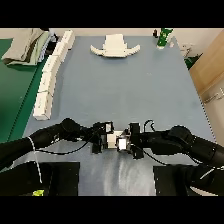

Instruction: Fold the box.

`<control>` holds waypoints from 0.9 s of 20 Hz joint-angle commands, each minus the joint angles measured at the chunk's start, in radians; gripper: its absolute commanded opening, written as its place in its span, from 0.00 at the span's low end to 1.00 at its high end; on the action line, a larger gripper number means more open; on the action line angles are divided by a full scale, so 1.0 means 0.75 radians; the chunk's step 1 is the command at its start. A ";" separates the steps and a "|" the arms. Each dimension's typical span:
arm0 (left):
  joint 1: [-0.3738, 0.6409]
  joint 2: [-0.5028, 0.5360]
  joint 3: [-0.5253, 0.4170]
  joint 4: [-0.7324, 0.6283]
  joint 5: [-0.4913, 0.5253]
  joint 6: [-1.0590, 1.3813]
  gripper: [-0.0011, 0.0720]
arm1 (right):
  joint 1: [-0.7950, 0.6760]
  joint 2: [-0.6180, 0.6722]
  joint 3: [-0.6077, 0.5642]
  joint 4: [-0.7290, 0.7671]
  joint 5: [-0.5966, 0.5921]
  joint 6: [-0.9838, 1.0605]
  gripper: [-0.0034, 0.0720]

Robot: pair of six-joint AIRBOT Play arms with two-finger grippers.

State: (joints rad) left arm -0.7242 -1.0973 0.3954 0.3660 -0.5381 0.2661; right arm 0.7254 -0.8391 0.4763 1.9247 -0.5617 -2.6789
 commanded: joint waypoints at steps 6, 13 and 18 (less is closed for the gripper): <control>0.001 0.000 0.001 0.001 -0.005 0.003 0.60 | 0.027 -0.001 0.042 -0.028 0.006 -0.005 0.68; 0.001 0.000 0.001 0.001 -0.005 0.003 0.60 | 0.030 0.039 0.042 -0.056 0.013 -0.005 0.68; 0.001 0.000 0.001 0.001 -0.005 0.003 0.60 | 0.015 0.065 0.048 -0.120 0.057 0.000 0.68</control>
